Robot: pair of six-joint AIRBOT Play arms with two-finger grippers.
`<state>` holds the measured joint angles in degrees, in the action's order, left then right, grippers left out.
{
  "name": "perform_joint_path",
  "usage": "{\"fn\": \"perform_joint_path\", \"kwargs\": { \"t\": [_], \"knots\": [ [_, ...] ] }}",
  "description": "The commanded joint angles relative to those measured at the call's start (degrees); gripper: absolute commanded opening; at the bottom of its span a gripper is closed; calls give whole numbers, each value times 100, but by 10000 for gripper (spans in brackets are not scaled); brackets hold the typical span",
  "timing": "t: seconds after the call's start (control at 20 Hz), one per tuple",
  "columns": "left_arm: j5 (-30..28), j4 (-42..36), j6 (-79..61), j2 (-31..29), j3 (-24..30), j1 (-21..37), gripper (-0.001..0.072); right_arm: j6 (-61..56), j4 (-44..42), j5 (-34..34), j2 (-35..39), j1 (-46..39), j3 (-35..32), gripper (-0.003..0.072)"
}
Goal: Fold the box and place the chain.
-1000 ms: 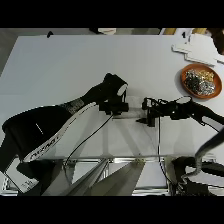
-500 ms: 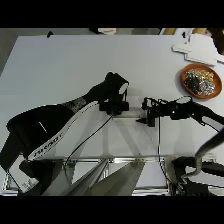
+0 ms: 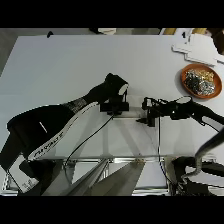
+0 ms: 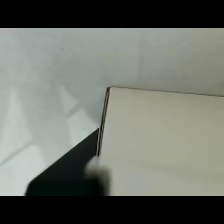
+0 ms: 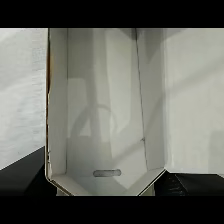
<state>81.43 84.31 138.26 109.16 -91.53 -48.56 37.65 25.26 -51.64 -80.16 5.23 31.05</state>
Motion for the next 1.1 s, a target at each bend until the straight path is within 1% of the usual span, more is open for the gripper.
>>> {"fn": "perform_joint_path", "kwargs": {
  "t": [0.0, 0.25, 0.3, 0.4, 0.6, 0.65, 0.75, 0.85, 0.95, 1.05],
  "knots": [
    [68, 37, -118, 2, 2, -20, 8, -11, 0, -4, -2, 0, 2, 400],
    [269, 70, -450, -2, 2, -22, 13, -11, 0, -4, -2, 0, 2, 400],
    [299, 83, -597, -7, 2, -22, 39, -11, 0, -4, -2, 0, 2, 400],
    [323, 81, -750, -44, 2, -4, 224, -13, 0, -4, -2, 0, 2, 400],
    [321, 105, -992, -173, 4, 76, 218, -11, 0, -4, -2, 0, 2, 400],
    [299, 103, -992, -175, 4, 76, 202, -11, 0, -4, -2, 0, 2, 400],
    [173, 11, -990, -177, 39, 76, 201, -11, 0, -4, -2, 0, 2, 400],
    [-70, -293, -960, -190, 273, 74, 201, -11, 0, -4, -2, 0, 2, 400],
    [-111, -278, -929, -190, 483, 31, 187, -11, 0, -4, -2, 0, 2, 400],
    [-122, -258, -920, -197, 520, 20, 16, -11, 0, -7, -2, 0, 2, 400]
  ]
}}
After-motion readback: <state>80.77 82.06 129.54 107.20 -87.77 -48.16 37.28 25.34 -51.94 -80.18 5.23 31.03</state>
